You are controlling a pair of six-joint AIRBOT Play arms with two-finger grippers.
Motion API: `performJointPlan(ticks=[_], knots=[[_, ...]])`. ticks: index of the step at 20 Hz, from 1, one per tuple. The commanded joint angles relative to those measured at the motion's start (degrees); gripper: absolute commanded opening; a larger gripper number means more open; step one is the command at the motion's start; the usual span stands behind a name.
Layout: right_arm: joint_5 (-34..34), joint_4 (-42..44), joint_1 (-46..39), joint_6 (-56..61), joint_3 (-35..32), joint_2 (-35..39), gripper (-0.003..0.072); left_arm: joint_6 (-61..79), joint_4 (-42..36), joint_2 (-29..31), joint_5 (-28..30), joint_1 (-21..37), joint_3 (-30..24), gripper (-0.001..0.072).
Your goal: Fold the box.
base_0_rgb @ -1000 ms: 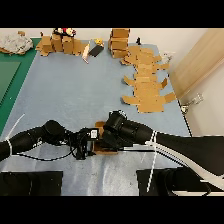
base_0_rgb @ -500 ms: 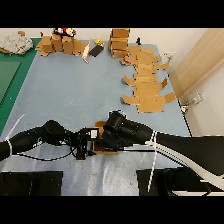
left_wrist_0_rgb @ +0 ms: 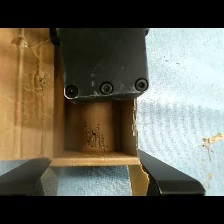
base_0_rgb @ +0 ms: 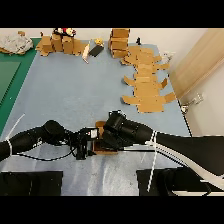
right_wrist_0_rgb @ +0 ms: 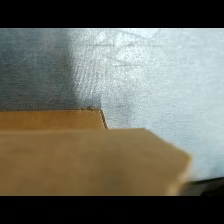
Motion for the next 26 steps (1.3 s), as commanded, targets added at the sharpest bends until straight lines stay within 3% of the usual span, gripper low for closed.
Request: performJointPlan(ticks=[1,9,11,12,16,21,26], knots=[[8.09,0.02,0.07,-0.11,0.02,0.00,0.0006,-0.04,-0.07,0.00,-0.11,-0.02,0.07,0.0529],[8.04,0.04,0.07,-0.52,0.02,0.02,0.0031,-0.04,-0.07,0.00,-0.15,-0.02,0.07,0.0529],[8.00,0.04,0.04,-0.50,0.02,0.15,0.0302,-0.04,-0.07,0.00,-0.15,-0.02,0.07,0.0529],[7.89,0.04,0.04,-0.50,0.04,0.28,0.0340,-0.04,-0.07,0.00,-0.13,-0.02,0.07,0.0529],[6.21,0.04,-0.02,-0.48,0.04,2.38,0.0339,-0.04,-0.07,0.00,-0.13,-0.02,0.07,0.0529],[-0.81,-2.82,-0.20,1.07,0.02,4.13,0.0340,-0.04,-0.07,0.00,-0.15,-0.02,0.07,0.0529],[-1.27,-3.04,-0.20,1.20,0.02,4.13,0.0340,-0.04,-0.07,0.00,-0.15,-0.02,0.07,0.0529]])
